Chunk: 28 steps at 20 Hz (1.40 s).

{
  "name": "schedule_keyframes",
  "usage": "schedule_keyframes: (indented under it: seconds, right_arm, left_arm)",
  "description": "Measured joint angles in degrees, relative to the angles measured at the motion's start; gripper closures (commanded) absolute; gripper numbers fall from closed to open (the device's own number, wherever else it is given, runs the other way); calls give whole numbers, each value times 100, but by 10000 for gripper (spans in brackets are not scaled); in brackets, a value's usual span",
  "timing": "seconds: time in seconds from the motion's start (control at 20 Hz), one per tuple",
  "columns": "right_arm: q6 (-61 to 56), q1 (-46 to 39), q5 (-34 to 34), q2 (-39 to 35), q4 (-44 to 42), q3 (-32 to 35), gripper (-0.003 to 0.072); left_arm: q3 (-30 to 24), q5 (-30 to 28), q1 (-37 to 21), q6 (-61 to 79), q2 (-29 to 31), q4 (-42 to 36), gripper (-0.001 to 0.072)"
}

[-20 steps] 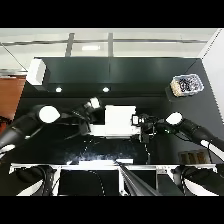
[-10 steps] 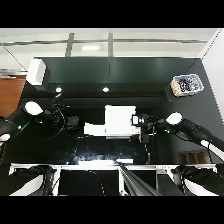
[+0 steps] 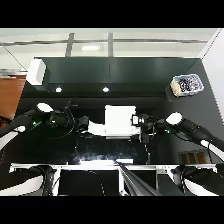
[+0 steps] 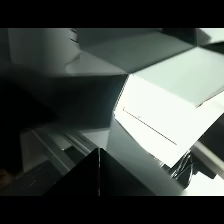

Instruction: Fold the box and place the chain.

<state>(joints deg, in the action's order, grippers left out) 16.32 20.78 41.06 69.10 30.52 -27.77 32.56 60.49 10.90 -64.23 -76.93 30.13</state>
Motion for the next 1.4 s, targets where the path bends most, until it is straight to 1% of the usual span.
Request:
schedule_keyframes:
  seconds: [0.2, 0.25, 0.3, 0.35, 0.4, 0.6, 0.75, 0.9, 1.05, 1.1, 1.15, 1.2, 1.4]
  right_arm:
    - [-2, 0, 0, 0, 0, 0, 457]
    - [0, -2, 0, 0, 0, 0, 457]
    - [0, 0, 0, 0, 0, 0, 457]
    - [0, 0, 0, 0, 0, 0, 457]
    - [0, 0, 0, 0, -2, 0, 457]
    - [0, -2, 0, 0, 0, 0, 457]
    - [0, 0, 0, 0, 0, 0, 457]
    - [0, -2, -2, 0, 0, 0, 457]
    - [0, 0, -2, 0, -2, 0, 457]
    - [0, -2, -2, 0, 0, 0, 457]
    - [0, -2, -4, 0, -2, 0, 457]
    - [-2, -2, -4, 0, -2, 0, 457]
    - [-2, 0, -9, 0, -4, 0, 457]
  left_arm:
    - [83, 4, 186, 352, -42, -177, 676]
    - [133, 26, 203, 457, -44, -208, 607]
    - [184, 59, 219, 531, -35, -238, 393]
    - [249, 83, 227, 592, -13, -258, 159]
    - [306, 122, 238, 638, 15, -273, 9]
    - [520, 289, 280, 737, 90, -289, 11]
    - [691, 343, 444, 721, 109, -98, 21]
    - [933, 282, 769, 391, 116, 251, 22]
    - [1246, 157, 1196, -308, 116, 820, 23]
    - [1346, 142, 1322, -564, 116, 1008, 48]
    - [1445, 109, 1445, -826, 116, 1167, 103]
    - [1526, 72, 1550, -1045, 116, 1287, 125]
    - [1716, 11, 1878, -1777, 116, 1639, 133]
